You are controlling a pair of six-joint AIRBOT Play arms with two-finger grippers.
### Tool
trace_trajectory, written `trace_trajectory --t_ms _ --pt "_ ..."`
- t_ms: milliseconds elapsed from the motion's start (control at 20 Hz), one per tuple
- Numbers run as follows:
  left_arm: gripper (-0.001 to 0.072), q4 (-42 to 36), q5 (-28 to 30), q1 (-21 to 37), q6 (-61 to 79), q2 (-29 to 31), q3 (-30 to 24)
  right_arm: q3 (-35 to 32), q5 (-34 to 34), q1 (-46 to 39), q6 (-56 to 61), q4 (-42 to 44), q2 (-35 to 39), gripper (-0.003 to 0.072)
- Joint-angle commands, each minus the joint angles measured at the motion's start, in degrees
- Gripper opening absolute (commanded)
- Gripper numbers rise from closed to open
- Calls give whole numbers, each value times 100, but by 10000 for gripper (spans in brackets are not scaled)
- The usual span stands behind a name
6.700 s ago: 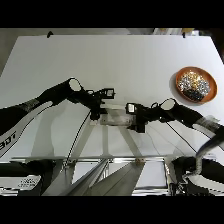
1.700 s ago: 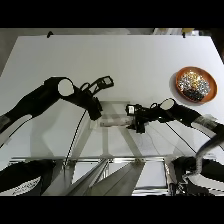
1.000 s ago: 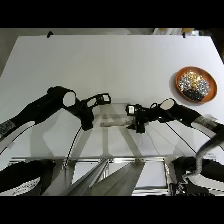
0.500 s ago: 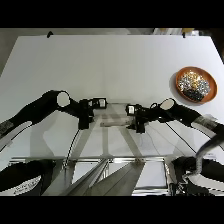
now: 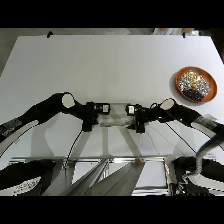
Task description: Fold the box and place the chain.
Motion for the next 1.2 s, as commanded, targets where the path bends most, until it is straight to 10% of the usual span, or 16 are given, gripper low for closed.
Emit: trace_trajectory --t_ms 0,650,950,1150 --pt "178 -306 79 -173 72 -31 -4 0 0 -4 0 2 4 403" --pt "33 -815 304 -422 -37 -114 -4 0 0 -4 2 2 4 403" --pt "492 -807 295 -435 -518 -144 -4 0 0 -4 2 2 4 403" --pt "375 -702 133 -420 -931 22 -4 0 0 -4 2 2 4 403"
